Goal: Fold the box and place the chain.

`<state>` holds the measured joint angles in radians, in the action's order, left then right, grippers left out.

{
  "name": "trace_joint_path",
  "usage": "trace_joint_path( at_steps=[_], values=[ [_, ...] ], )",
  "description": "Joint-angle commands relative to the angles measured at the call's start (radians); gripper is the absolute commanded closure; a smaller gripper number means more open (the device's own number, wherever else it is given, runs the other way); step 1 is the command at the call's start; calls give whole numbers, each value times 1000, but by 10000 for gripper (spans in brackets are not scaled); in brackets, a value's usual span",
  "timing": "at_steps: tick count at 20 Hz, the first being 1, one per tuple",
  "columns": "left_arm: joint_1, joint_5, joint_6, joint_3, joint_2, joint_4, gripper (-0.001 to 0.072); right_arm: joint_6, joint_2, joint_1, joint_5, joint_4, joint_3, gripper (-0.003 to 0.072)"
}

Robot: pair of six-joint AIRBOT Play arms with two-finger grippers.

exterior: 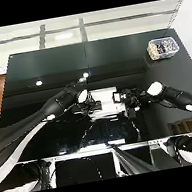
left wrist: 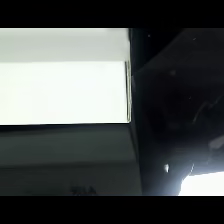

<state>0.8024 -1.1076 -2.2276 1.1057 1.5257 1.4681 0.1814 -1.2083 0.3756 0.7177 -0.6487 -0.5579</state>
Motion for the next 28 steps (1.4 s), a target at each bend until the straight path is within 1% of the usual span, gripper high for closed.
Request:
trace_joint_path(
  at_steps=[1, 8, 9, 10, 12, 13, 14, 17, 21, 24, 28],
  values=[
    [-1, -40, 2, 9, 0, 43, 686, -28, 67, 0, 31, -67, -1, 18],
    [-1, -12, -5, 10, 0, 38, 683, -27, 73, 1, 54, -61, 0, 20],
    [-1, -11, -5, 10, 0, 38, 683, -27, 73, 1, 58, -61, 0, 38],
    [-1, -10, -5, 10, 0, 37, 683, -28, 73, 0, 65, -59, 0, 220],
    [-1, -10, -5, 10, 0, 37, 683, -30, 73, 1, 68, -54, 0, 337],
    [-1, -11, -5, 10, 0, 37, 683, -32, 73, 1, 69, -51, 0, 565],
    [-1, -11, -5, 10, 0, 37, 683, -32, 73, 1, 69, -42, 0, 620],
    [-1, -11, -5, 10, 0, 33, 683, -32, 68, 3, 68, 21, 0, 620],
    [-1, -11, -5, 9, 0, 33, 683, -32, 28, 14, 56, 118, 0, 620],
    [-1, -11, -5, 9, 0, 33, 683, -32, 5, 32, 56, 126, 0, 620],
    [-1, -11, -5, 9, 0, 33, 683, -51, -10, 32, 21, 132, 0, 621]
  ],
)
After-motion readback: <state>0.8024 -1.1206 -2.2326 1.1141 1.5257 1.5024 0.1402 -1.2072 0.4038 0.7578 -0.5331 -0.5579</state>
